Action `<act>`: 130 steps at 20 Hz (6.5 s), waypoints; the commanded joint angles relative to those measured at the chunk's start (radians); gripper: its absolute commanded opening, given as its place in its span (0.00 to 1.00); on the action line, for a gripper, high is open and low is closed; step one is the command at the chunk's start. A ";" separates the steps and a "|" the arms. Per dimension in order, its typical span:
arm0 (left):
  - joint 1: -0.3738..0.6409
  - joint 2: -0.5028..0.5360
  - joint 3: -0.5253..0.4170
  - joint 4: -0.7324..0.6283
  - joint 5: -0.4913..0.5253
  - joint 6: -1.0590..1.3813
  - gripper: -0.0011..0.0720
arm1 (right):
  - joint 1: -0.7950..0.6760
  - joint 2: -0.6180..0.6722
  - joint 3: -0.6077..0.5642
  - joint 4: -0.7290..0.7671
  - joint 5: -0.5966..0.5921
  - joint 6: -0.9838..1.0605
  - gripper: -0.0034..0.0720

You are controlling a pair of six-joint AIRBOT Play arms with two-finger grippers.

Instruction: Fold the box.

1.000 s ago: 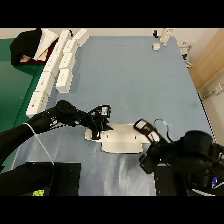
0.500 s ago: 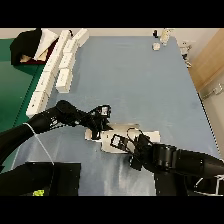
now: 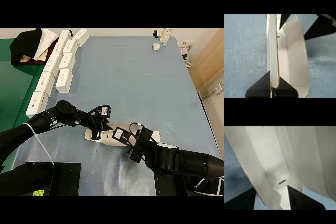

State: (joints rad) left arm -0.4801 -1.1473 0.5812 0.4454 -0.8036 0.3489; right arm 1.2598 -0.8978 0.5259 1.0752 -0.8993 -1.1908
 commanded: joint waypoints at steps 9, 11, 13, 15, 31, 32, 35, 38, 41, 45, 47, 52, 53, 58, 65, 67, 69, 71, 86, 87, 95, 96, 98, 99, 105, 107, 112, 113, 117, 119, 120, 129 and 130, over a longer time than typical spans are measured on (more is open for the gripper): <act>0.000 -0.001 -0.001 0.000 0.000 0.000 0.03 | -0.023 0.043 0.000 -0.089 -0.037 0.146 1.00; 0.000 -0.001 -0.001 0.000 0.000 0.000 0.03 | -0.036 0.046 0.000 -0.098 -0.044 0.143 1.00; 0.000 -0.001 -0.001 0.000 0.000 0.000 0.03 | -0.079 0.045 0.000 -0.065 -0.033 0.101 1.00; 0.000 -0.001 -0.001 0.000 0.000 0.000 0.03 | -0.141 0.045 0.000 0.027 -0.003 -0.067 1.00; 0.000 -0.001 -0.001 0.000 0.000 0.001 0.03 | -0.748 0.024 -0.058 1.046 0.140 -1.566 1.00; 0.000 -0.001 -0.001 0.000 0.000 0.001 0.03 | -0.748 0.024 -0.058 1.045 0.140 -1.566 1.00; 0.000 -0.001 -0.001 0.000 0.000 0.001 0.03 | -0.748 0.029 -0.058 1.030 0.139 -1.566 1.00; 0.000 -0.001 -0.001 0.000 0.000 0.001 0.03 | -0.748 0.026 -0.058 1.031 0.131 -1.566 1.00; 0.000 -0.001 -0.001 0.000 0.000 0.001 0.03 | -0.749 -0.014 -0.058 1.032 0.132 -1.584 1.00; 0.000 -0.001 -0.001 0.000 0.000 0.001 0.03 | -0.749 -0.066 -0.058 1.053 0.132 -1.666 1.00; 0.000 0.000 -0.001 0.000 0.000 0.001 0.03 | -0.749 -0.074 -0.058 1.053 0.132 -1.689 1.00; 0.000 -0.001 -0.001 0.000 0.000 0.000 0.03 | -0.749 -0.111 -0.058 1.054 0.152 -1.709 1.00; 0.000 -0.001 -0.001 0.000 0.000 0.001 0.03 | -0.749 -0.113 -0.058 1.053 0.151 -1.708 1.00; 0.000 -0.001 -0.001 0.000 0.000 0.000 0.03 | -0.749 -0.113 -0.058 1.058 0.152 -1.707 0.99; 0.000 -0.001 -0.001 0.000 0.000 0.000 0.03 | -0.749 -0.113 -0.058 1.074 0.160 -1.708 0.93; 0.000 -0.001 -0.001 0.000 0.000 0.000 0.03 | -0.749 -0.113 -0.060 1.077 0.155 -1.709 0.89; 0.000 -0.001 -0.001 0.000 0.000 0.001 0.03 | -0.749 -0.113 -0.060 1.076 0.154 -1.709 0.89; 0.000 -0.001 -0.001 0.000 0.000 0.000 0.03 | -0.749 -0.113 -0.060 1.076 0.154 -1.709 0.89; 0.000 -0.001 -0.001 0.000 0.000 0.000 0.03 | -0.749 -0.113 -0.072 1.076 0.158 -1.708 0.76; 0.000 -0.001 -0.001 0.000 0.000 0.001 0.03 | -0.749 -0.113 -0.072 1.076 0.158 -1.708 0.76; 0.000 -0.001 -0.001 0.000 0.000 0.001 0.03 | -0.749 -0.112 -0.072 1.075 0.158 -1.708 0.76; 0.000 -0.001 -0.001 0.000 0.000 0.000 0.03 | -0.749 -0.112 -0.072 1.075 0.158 -1.708 0.76; 0.000 -0.001 -0.001 0.000 0.000 0.001 0.03 | -0.749 -0.112 -0.072 1.075 0.158 -1.708 0.76; 0.000 -0.001 -0.001 0.000 0.000 0.000 0.03 | -0.749 -0.112 -0.072 1.075 0.158 -1.708 0.76; 0.000 -0.001 -0.001 -0.004 0.021 0.001 0.03 | -0.749 -0.112 -0.072 1.067 0.158 -1.708 0.76; 0.000 -0.001 -0.001 -0.004 0.026 0.000 0.03 | -0.749 -0.112 -0.072 1.067 0.158 -1.708 0.76; 0.000 -0.001 -0.001 -0.008 0.022 -0.002 0.03 | -0.749 -0.112 -0.072 1.064 0.158 -1.708 0.76; 0.000 -0.001 -0.001 -0.008 0.014 -0.002 0.03 | -0.749 -0.112 -0.072 1.064 0.158 -1.708 0.76; 0.000 -0.001 -0.001 -0.007 0.018 -0.002 0.04 | -0.749 -0.112 -0.072 1.064 0.158 -1.708 0.76; 0.000 -0.001 -0.001 -0.007 0.019 -0.002 0.04 | -0.749 -0.112 -0.072 1.064 0.158 -1.708 0.76; 0.000 0.000 -0.001 -0.007 0.021 -0.002 0.04 | -0.749 -0.112 -0.072 1.064 0.158 -1.708 0.76; 0.028 0.057 0.005 0.184 0.059 -0.293 0.51 | -0.749 -0.112 -0.072 1.064 0.158 -1.708 0.76; 0.046 0.092 0.006 0.267 0.051 -0.407 0.51 | -0.749 -0.112 -0.072 1.064 0.158 -1.708 0.76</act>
State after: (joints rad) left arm -0.4610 -1.1072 0.5831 0.5442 -0.7544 0.1799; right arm 0.5106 -1.0100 0.4538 2.1380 -0.7452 -2.8990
